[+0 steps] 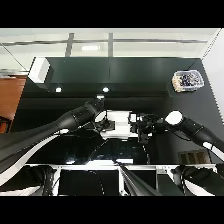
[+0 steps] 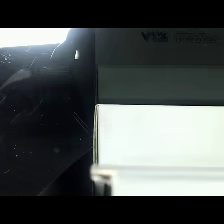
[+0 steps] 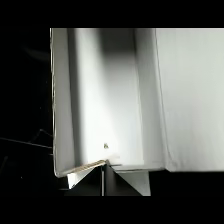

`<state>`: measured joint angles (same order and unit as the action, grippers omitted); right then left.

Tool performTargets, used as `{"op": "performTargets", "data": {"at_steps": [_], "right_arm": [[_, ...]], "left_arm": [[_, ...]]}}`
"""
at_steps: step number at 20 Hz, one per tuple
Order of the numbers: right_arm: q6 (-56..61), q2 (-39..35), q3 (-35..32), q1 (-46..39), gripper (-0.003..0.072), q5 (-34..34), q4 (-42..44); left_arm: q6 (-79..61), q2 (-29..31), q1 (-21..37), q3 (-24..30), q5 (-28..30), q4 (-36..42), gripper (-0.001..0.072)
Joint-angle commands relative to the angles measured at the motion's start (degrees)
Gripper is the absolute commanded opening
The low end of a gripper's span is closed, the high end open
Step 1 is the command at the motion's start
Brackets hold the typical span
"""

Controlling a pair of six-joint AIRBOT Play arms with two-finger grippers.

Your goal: Fold the box and place the chain.

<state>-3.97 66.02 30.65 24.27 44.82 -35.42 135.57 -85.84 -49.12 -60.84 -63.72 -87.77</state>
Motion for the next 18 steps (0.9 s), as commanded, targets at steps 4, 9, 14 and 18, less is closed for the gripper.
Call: {"op": "performTargets", "data": {"at_steps": [4,9,14,18], "right_arm": [[3.82,2.36,0.02,3.34,0.0016,-2.60,3.87],[4.42,2.36,0.02,3.34,0.0144,-2.86,3.76],[5.88,2.36,0.02,3.34,0.0258,-4.22,4.00],[6.14,2.36,0.02,3.34,0.0291,-4.09,3.96]], "left_arm": [[-0.09,-0.04,-0.04,0.02,0.22,0.42,0.0028],[-0.09,-0.04,-0.04,0.02,0.24,0.42,0.0029],[-0.11,-0.04,-0.04,0.02,0.24,0.39,0.0029],[-0.11,-0.04,-0.04,0.02,0.24,0.42,0.0029]]}}
